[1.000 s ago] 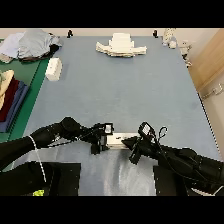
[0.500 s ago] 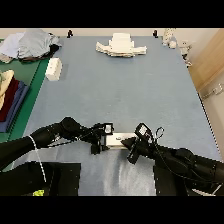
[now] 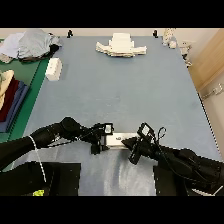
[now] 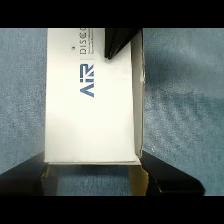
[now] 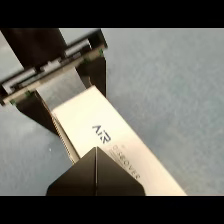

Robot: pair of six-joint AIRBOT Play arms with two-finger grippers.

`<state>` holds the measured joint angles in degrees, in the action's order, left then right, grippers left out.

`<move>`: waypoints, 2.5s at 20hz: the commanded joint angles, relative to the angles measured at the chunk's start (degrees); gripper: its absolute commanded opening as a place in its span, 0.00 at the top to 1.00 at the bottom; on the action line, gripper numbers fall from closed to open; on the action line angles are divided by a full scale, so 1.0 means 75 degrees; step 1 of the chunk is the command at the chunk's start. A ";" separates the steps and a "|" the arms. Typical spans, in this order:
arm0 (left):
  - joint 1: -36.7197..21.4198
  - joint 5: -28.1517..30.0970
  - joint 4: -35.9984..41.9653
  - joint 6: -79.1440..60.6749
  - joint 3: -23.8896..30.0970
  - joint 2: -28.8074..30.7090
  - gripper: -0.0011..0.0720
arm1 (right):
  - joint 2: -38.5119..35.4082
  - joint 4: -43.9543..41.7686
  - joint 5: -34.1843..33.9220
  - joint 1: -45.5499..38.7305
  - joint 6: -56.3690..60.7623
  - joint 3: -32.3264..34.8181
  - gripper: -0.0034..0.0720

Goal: Fold the box.

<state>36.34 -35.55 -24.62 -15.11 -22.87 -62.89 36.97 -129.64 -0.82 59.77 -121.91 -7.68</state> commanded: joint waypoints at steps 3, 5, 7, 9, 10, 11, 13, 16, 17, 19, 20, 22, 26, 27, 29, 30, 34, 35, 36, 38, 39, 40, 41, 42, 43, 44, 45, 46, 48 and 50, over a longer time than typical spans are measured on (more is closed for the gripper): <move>0.0000 0.0003 -0.0003 0.0000 -0.0006 0.0000 0.29 | -0.0667 0.0058 0.0460 -0.0006 -0.0009 -0.0015 0.94; 0.0000 0.0003 -0.0003 0.0000 -0.0006 0.0000 0.29 | -0.0793 0.0149 0.0490 -0.0012 -0.0009 -0.0015 0.93; 0.0000 0.0003 -0.0003 0.0000 -0.0006 0.0000 0.29 | -0.0880 0.0172 0.0565 -0.0026 -0.0009 -0.0035 0.93; 0.0000 0.0003 -0.0003 0.0000 -0.0006 0.0000 0.29 | -0.0880 0.0224 0.0315 -0.0195 -0.0294 -0.0286 0.93; 0.0000 0.0003 -0.0003 0.0000 -0.0006 0.0000 0.29 | -0.0836 0.0364 -0.0058 -0.0376 -0.0568 -0.0530 0.93; 0.0000 0.0003 -0.0003 0.0000 -0.0006 0.0000 0.29 | -0.0758 0.0650 -0.0513 -0.0641 -0.0697 -0.0871 0.93; 0.0000 0.0003 -0.0003 0.0000 -0.0006 0.0000 0.29 | -0.0469 0.1326 -0.1504 -0.1413 -0.0685 -0.1746 0.93; 0.0000 0.0003 -0.0003 0.0000 -0.0006 0.0000 0.29 | 0.0446 0.2247 -0.3281 -0.2868 -0.0338 -0.3346 0.93; 0.0000 0.0003 -0.0003 0.0000 -0.0006 0.0000 0.29 | 0.0906 0.2667 -0.3981 -0.3348 -0.0003 -0.3949 0.93; 0.0000 0.0003 -0.0003 0.0000 -0.0006 0.0000 0.29 | 0.1923 0.3716 -0.5432 -0.4112 0.1075 -0.5144 0.93; 0.0000 0.0003 -0.0003 0.0000 -0.0006 0.0000 0.29 | 0.2439 0.4269 -0.6204 -0.4401 0.1784 -0.5718 0.93; 0.0000 0.0003 -0.0003 0.0000 -0.0006 0.0000 0.29 | 0.3456 0.5234 -0.7918 -0.4838 0.3386 -0.6799 0.93; 0.0000 0.0003 -0.0003 0.0000 -0.0006 0.0000 0.29 | 0.4695 0.5517 -0.9506 -0.5211 0.4672 -0.7665 0.93; 0.0000 0.0003 -0.0003 0.0000 -0.0006 0.0000 0.29 | 0.4846 0.5383 -0.9538 -0.5211 0.4797 -0.7665 0.93; 0.0000 0.0006 -0.0003 0.0000 -0.0006 0.0000 0.29 | 0.5056 0.5036 -0.9553 -0.5211 0.5018 -0.7662 0.93; 0.0000 0.0003 0.0000 0.0000 -0.0006 0.0000 0.29 | 0.5097 0.4922 -0.9547 -0.5208 0.5071 -0.7662 0.93; -0.0003 0.0009 0.0047 0.0251 -0.0085 0.0044 0.29 | 0.5100 0.4832 -0.9498 -0.5211 0.5062 -0.7662 0.93; -0.0058 0.0082 0.0000 0.0557 -0.0122 0.0154 0.29 | 0.5100 0.4835 -0.9498 -0.5211 0.5062 -0.7662 0.93; -0.0195 0.0152 -0.0070 0.0915 -0.0169 0.0323 0.29 | 0.5100 0.4832 -0.9500 -0.5211 0.5062 -0.7662 0.93; -0.0845 0.0146 -0.0688 0.2057 -0.0312 0.0816 0.29 | 0.5100 0.4829 -0.9500 -0.5211 0.5062 -0.7662 0.93; -0.1390 0.0149 -0.1291 0.2970 -0.0402 0.1122 0.29 | 0.5100 0.4829 -0.9498 -0.5211 0.5062 -0.7662 0.93; -0.1996 0.0146 -0.1938 0.3861 -0.0501 0.1381 0.29 | 0.5100 0.4829 -0.9500 -0.5211 0.5062 -0.7662 0.93; -0.2766 0.0146 -0.2547 0.4651 -0.0618 0.1588 0.29 | 0.5100 0.4832 -0.9498 -0.5211 0.5062 -0.7662 0.93; -0.3620 0.0146 -0.2938 0.5289 -0.0764 0.1690 0.29 | 0.5100 0.4829 -0.9498 -0.5211 0.5062 -0.7662 0.93; -0.4459 0.0137 -0.3095 0.5724 -0.0930 0.1690 0.29 | 0.5100 0.4829 -0.9500 -0.5211 0.5062 -0.7662 0.93; -0.5356 0.0154 -0.3092 0.6012 -0.1116 0.1617 0.29 | 0.5100 0.4829 -0.9500 -0.5211 0.5062 -0.7662 0.93; -0.6114 0.0149 -0.3092 0.6024 -0.1311 0.1472 0.29 | 0.5100 0.4829 -0.9498 -0.5211 0.5062 -0.7662 0.93; -0.6825 0.0146 -0.3092 0.6018 -0.1550 0.1218 0.29 | 0.5100 0.4832 -0.9498 -0.5211 0.5062 -0.7662 0.93; -0.7772 0.0122 -0.3092 0.6018 -0.2087 0.0586 0.29 | 0.5100 0.4829 -0.9500 -0.5211 0.5062 -0.7662 0.93; -0.8145 0.0154 -0.3098 0.6012 -0.2649 -0.0093 0.29 | 0.5100 0.4829 -0.9500 -0.5211 0.5062 -0.7665 0.93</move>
<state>-16.60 -34.57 -46.50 27.53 -37.60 -58.33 75.18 -93.41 -72.03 20.71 -83.96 -65.10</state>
